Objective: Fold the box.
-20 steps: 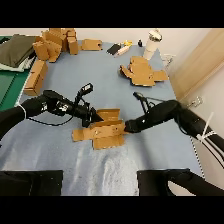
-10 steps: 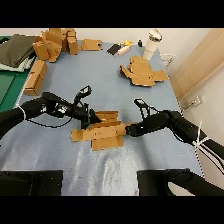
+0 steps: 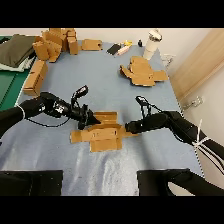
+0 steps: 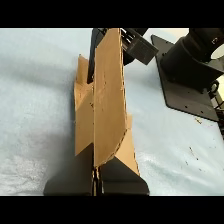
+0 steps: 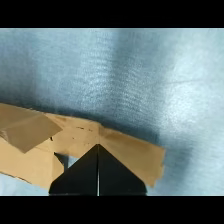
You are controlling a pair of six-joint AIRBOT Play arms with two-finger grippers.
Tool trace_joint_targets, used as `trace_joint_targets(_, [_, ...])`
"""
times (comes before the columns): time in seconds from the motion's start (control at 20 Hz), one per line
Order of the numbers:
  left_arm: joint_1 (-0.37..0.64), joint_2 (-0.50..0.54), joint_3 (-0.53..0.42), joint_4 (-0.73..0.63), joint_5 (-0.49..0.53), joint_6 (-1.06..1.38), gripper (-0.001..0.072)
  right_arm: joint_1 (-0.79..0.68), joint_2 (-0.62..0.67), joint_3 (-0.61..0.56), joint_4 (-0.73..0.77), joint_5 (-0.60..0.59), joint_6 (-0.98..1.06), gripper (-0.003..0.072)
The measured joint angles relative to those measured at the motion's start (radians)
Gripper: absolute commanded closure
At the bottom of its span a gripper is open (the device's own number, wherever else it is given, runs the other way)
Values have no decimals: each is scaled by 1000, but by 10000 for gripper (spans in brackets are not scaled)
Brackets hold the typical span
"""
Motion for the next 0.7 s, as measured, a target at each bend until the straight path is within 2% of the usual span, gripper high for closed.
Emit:
trace_joint_targets(0.4, [-3, -43, 5, -22, -37, 3, 699, 0, 0, 0, -2, 23, 5, 684])
trace_joint_targets(0.7, [-10, -50, 7, -17, -24, 2, 699, 0, 0, 0, -2, 27, 5, 684])
